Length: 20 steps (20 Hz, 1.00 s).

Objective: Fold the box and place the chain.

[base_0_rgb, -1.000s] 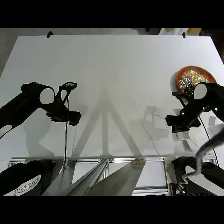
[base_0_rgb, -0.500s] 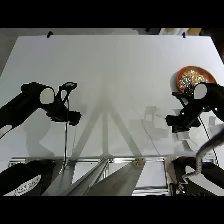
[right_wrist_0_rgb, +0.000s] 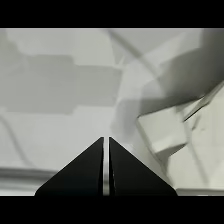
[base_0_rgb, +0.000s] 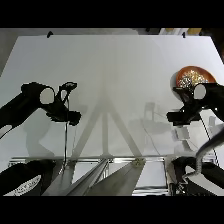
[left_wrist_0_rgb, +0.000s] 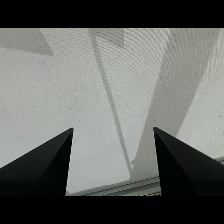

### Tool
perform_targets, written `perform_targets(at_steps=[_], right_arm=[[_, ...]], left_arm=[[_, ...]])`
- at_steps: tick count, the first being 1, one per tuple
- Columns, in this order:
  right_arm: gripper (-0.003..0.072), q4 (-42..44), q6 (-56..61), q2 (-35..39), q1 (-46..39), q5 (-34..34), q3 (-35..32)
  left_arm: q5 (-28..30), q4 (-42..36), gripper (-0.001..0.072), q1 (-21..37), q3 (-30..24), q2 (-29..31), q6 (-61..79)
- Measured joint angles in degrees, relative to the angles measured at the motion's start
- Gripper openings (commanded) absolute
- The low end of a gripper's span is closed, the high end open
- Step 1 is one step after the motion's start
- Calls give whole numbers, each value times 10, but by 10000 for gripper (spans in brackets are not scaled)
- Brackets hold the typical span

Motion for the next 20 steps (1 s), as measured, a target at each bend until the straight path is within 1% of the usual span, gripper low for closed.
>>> perform_targets(at_steps=[2,6,10,11,12,13,14,16,18,19,20], right_arm=[[37,-56,-7,0,0,-22,7],[35,-161,-12,0,0,-28,46],[39,-269,-20,0,-4,5,78],[59,-291,-25,0,-12,15,82],[188,-309,-29,0,-26,24,84],[390,-321,-34,0,-47,33,86],[563,-330,-40,0,-73,40,88],[574,-330,-43,0,-136,43,89],[569,-305,-57,-3,-204,39,90],[525,-290,-64,-6,-232,36,90],[513,-277,-72,-10,-259,30,90]], left_arm=[[0,0,560,0,0,0,0],[0,0,560,0,0,0,0],[0,0,560,0,0,0,0],[0,0,560,0,0,0,0],[0,0,560,0,0,0,0],[0,0,560,0,0,0,0],[0,0,560,0,0,0,0],[0,0,560,0,0,0,0],[0,0,560,0,0,0,0],[0,0,560,0,0,0,0],[0,0,560,0,0,0,0]])
